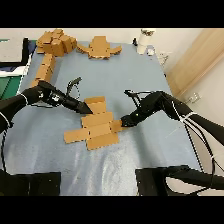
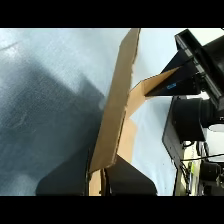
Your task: Fold the box.
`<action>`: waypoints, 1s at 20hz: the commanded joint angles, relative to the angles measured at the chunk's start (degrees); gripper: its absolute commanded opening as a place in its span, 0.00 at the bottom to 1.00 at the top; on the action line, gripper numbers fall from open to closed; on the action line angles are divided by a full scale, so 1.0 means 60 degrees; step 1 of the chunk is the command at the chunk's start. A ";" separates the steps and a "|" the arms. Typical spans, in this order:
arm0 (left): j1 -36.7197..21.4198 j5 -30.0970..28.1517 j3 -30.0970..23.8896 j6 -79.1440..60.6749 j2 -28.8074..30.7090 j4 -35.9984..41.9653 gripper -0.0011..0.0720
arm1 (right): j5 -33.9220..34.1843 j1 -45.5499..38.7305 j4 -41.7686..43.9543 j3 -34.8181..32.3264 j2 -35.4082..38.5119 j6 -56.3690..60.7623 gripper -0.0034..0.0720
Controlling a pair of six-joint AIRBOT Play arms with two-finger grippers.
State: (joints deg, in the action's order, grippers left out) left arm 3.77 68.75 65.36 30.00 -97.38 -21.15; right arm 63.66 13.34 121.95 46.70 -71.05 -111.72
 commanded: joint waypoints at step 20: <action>0.1956 -0.3712 -0.2710 -0.7796 0.3071 0.2976 0.03 | 0.1239 -0.2047 -0.0514 0.2579 0.0007 0.2229 0.16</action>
State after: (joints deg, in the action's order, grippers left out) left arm 14.39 54.48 54.89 -5.87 -83.85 -7.77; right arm 72.60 1.72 118.83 60.88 -71.02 -99.39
